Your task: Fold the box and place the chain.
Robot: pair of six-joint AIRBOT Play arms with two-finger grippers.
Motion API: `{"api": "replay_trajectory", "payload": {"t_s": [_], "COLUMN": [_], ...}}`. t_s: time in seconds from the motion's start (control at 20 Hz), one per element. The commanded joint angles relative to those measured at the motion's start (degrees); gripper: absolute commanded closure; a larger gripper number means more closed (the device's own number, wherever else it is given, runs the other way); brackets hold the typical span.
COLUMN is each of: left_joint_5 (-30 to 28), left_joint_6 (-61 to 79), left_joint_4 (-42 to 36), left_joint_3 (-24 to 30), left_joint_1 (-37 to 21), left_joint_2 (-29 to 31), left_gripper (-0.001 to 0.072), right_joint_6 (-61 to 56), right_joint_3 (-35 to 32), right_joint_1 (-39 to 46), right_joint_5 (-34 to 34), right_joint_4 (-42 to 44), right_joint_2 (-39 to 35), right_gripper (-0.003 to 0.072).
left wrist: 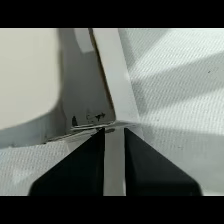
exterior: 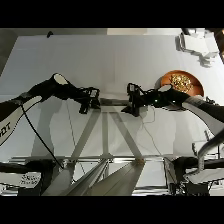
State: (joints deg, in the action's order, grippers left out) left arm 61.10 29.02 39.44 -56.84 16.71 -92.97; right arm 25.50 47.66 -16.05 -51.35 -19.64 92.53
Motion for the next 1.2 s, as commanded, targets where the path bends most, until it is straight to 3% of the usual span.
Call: {"api": "replay_trajectory", "payload": {"t_s": [0.0,0.4,0.5,0.6,0.65,0.75,0.9,1.0,1.15], "left_joint_5": [-1.29,-0.68,-0.85,-0.87,-0.87,-0.85,-0.63,0.33,1.03], "left_joint_6": [0.28,-1.29,-4.22,-7.96,-9.62,-11.32,-11.54,-11.52,-15.91], "left_joint_4": [-0.48,-6.45,-6.4,-6.4,-6.38,-5.77,-4.59,-3.82,1.2], "left_joint_3": [-0.02,0.0,0.0,0.0,0.0,0.0,0.0,0.0,0.04], "left_joint_1": [0.13,0.31,0.37,0.52,0.52,0.5,0.52,0.52,0.52], "left_joint_2": [-0.04,-0.04,-0.04,-0.04,-0.04,-0.04,-0.04,0.07,1.66], "left_gripper": [0.0698,0.0688,0.0619,0.0455,0.0411,0.0411,0.0437,0.067,0.07], "right_joint_6": [0.09,0.09,0.09,0.09,0.09,0.09,0.09,0.09,0.09], "right_joint_3": [0.02,0.02,0.02,0.02,0.02,0.02,0.02,0.02,0.02], "right_joint_1": [-0.07,-0.07,-0.07,-0.07,-0.07,-0.07,-0.07,-0.07,-0.07], "right_joint_5": [-0.31,-0.31,-0.31,-0.31,-0.31,-0.31,-0.31,-0.31,-0.31], "right_joint_4": [-0.04,-0.04,-0.04,-0.04,-0.02,-0.02,-0.04,-0.04,-0.04], "right_joint_2": [0.0,0.0,0.0,0.0,0.0,0.0,0.0,0.0,0.0], "right_gripper": [0.0351,0.0351,0.0351,0.0351,0.0351,0.0351,0.0351,0.0351,0.0351]}}
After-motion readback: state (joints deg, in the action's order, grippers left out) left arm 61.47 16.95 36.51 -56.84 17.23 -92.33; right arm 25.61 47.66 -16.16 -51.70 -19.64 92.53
